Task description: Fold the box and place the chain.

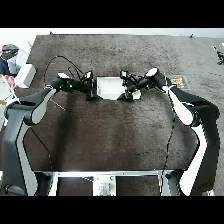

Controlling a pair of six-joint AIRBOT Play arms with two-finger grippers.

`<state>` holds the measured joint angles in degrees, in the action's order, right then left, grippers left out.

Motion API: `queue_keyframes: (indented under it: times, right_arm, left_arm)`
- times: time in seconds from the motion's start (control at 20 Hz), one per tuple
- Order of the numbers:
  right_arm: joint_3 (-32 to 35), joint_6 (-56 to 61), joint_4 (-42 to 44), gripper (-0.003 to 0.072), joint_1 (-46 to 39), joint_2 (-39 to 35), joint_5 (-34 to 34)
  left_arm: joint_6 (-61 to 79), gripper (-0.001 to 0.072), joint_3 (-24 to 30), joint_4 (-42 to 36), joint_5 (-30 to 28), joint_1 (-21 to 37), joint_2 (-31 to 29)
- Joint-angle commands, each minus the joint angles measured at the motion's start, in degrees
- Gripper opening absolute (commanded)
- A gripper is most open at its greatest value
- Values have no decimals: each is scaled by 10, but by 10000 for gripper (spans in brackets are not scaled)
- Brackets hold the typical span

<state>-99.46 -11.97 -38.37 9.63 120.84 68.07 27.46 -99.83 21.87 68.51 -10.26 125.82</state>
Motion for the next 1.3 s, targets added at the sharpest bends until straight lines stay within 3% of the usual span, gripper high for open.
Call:
queue_keyframes:
  times: [0.0, 0.3, 0.35, 0.45, 0.55, 0.6, 1.25]
  right_arm:
    - [0, 0, 0, 162, 1, 0, 1]
    - [0, 0, 0, 162, 1, 0, 1]
    - [0, 0, 0, 162, 1, 0, 0]
    - [0, 0, 0, 162, 1, 0, 1]
    - [0, 0, 0, 162, 1, 0, 1]
    - [0, 0, 0, 162, 1, 0, 1]
    - [0, 0, 0, 162, 0, 0, 1]
  left_arm:
    - [-2, 644, 0, 0, -1, 0, 4]
    - [0, 631, 0, 0, 2, 0, 5]
    - [0, 592, 0, 0, 5, 0, 5]
    - [-1, 592, 0, 0, 5, 0, 5]
    - [-19, 499, 0, 5, 8, 0, 5]
    - [-20, 490, 0, 9, 10, 0, 5]
    - [-20, 492, 0, 15, -10, 0, 5]
